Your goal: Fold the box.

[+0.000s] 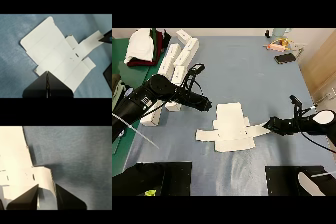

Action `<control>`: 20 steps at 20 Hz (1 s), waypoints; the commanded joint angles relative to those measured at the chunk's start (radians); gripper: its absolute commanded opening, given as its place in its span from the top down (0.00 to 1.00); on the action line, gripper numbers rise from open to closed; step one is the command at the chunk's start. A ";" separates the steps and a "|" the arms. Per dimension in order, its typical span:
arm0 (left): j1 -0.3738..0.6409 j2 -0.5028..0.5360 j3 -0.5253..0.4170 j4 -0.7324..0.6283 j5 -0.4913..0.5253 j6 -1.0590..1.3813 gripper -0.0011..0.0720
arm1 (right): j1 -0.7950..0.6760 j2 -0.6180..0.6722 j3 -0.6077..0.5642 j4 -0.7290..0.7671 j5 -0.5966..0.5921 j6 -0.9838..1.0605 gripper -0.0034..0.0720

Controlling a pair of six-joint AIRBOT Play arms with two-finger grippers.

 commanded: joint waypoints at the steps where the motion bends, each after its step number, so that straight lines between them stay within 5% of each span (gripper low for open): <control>1: 0.001 -0.001 0.001 -0.002 0.006 0.000 0.97 | 0.002 -0.102 0.092 -0.087 0.076 0.001 0.52; 10: 0.001 -0.001 0.001 -0.046 0.006 0.000 0.97 | 0.005 -0.424 0.222 0.043 0.239 -0.237 0.59; 13: 0.001 -0.001 0.001 -0.062 0.007 -0.019 0.97 | 0.019 -0.432 0.222 0.101 0.240 -0.298 0.92; 18: 0.041 -0.001 0.001 -0.051 -0.015 -0.104 0.96 | 0.144 -0.400 0.202 0.130 0.211 -0.306 0.95; 19: 0.066 0.000 0.001 -0.051 -0.047 -0.106 0.83 | 0.181 -0.364 0.174 0.133 0.185 -0.305 0.95; 20: 0.097 0.000 0.001 -0.050 -0.089 -0.115 0.36 | 0.212 -0.317 0.138 0.133 0.150 -0.305 0.95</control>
